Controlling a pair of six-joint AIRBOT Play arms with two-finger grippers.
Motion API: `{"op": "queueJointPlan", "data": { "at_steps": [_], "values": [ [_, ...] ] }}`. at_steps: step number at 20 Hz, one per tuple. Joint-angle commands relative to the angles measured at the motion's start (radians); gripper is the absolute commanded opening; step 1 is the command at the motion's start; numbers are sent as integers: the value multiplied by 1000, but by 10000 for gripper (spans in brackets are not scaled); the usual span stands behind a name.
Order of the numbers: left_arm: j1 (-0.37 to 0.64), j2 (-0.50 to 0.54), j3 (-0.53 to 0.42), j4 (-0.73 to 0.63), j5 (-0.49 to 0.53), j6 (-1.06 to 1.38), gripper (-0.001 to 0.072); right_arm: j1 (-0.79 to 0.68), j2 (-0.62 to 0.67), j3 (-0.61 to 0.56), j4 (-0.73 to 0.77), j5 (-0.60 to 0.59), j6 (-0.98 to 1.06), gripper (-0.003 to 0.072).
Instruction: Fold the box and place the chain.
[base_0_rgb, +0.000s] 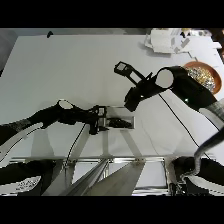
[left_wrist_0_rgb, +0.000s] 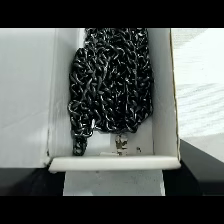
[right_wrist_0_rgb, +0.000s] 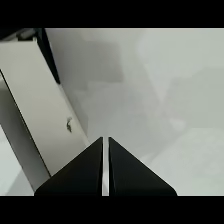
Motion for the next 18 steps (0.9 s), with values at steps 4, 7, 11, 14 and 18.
{"op": "queueJointPlan", "data": {
  "at_steps": [4, 7, 11, 14, 18],
  "values": [
    [1, 1, 1, 0, 0, 0, 150, 23, -21, -6, 124, 138, -305, 245],
    [1, 1, 1, 0, 0, 0, 150, 43, 13, -55, 123, 138, -374, 250],
    [1, 1, 0, 0, 0, 0, 150, 45, 94, -158, 116, 20, -426, 305],
    [1, 1, 1, 0, 0, 0, 150, 45, 114, -196, 116, 5, -427, 305],
    [1, 1, 1, 0, 0, 0, 150, 45, 119, -235, 116, -39, -428, 296]
  ]
}}
